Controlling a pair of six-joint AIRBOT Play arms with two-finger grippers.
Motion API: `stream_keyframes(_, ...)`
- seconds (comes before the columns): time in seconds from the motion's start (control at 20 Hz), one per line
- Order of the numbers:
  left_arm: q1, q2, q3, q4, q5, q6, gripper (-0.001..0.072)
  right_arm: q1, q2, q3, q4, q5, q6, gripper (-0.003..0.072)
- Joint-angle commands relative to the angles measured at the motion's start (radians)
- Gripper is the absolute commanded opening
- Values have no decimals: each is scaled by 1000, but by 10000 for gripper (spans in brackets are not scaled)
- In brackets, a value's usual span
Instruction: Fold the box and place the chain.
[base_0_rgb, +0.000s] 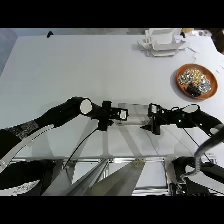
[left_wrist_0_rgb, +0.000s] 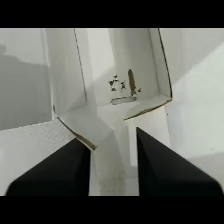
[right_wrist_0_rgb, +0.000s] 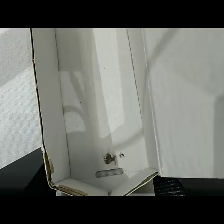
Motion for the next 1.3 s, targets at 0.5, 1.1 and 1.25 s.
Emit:
stream_keyframes(0.5, -31, -23, 0, -106, 60, -37, 91, 0, 0, 0, 0, 0, 0, 411)
stream_keyframes(1.1, -39, -24, 0, -130, 106, -32, 166, 0, 0, 0, 0, 0, 0, 411)
stream_keyframes(1.25, -61, -39, 0, -136, 124, -33, 167, 0, 0, 0, 0, 0, 0, 411)
